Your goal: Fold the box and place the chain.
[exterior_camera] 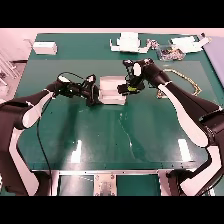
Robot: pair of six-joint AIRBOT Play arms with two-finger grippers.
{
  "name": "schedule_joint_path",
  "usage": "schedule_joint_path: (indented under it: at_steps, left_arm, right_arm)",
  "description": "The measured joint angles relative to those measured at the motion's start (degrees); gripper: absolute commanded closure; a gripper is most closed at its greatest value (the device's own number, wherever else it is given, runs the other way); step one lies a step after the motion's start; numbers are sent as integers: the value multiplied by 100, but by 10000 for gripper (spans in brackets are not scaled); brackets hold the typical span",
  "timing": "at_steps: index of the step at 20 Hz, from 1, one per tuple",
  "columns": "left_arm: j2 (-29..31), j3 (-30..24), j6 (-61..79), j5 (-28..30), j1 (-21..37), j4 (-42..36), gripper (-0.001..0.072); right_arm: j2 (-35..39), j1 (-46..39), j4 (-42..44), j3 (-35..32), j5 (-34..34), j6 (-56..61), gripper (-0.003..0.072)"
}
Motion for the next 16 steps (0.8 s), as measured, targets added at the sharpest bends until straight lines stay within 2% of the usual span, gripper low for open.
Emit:
schedule_joint_path:
  at_steps: [9,11,16]
  left_arm:
    - [0,0,4,28,2,7,371]
    - [0,0,4,33,2,4,372]
    - [0,0,4,33,2,4,371]
  right_arm:
    - [282,-2,240,92,-157,9,240]
    - [286,7,350,24,-164,9,304]
    - [98,35,468,-107,-177,15,324]
